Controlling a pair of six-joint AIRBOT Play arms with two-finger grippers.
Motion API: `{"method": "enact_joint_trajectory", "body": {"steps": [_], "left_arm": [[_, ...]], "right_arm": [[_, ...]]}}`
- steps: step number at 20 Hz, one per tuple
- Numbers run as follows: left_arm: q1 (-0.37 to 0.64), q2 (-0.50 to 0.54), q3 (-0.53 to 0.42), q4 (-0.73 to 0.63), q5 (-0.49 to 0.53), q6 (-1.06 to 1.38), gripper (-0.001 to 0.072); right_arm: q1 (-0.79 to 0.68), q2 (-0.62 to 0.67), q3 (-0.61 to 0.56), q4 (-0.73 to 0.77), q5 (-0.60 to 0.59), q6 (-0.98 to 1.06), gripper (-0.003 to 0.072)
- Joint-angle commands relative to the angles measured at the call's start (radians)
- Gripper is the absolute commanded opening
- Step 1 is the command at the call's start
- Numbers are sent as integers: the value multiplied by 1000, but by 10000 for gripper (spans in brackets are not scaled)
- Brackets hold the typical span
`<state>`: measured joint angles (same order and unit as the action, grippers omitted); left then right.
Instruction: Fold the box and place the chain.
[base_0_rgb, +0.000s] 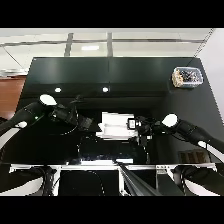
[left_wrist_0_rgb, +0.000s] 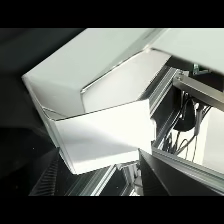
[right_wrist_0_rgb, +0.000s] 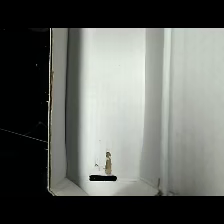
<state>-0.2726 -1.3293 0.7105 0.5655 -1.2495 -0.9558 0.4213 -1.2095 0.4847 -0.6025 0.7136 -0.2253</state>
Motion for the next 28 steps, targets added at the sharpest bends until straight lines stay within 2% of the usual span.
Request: {"method": "enact_joint_trajectory", "body": {"steps": [1,9,13,16,18,21,25,28], "left_arm": [[-45,1,1,3,35,-22,564],[-97,1,6,74,164,-205,564],[-138,1,60,98,176,-254,564],[-163,1,104,172,164,-360,561],[-170,1,120,176,152,-388,506],[-199,1,132,197,154,-430,506],[-247,1,132,299,184,-519,506],[-277,1,132,317,233,-547,506]], "right_arm": [[0,0,0,0,0,0,408],[0,0,0,0,0,0,408],[0,0,0,0,0,0,408],[0,0,0,0,0,0,408],[0,0,0,0,0,0,408],[0,0,0,0,0,0,408],[0,0,0,0,0,0,408],[0,0,0,0,0,0,408]]}}
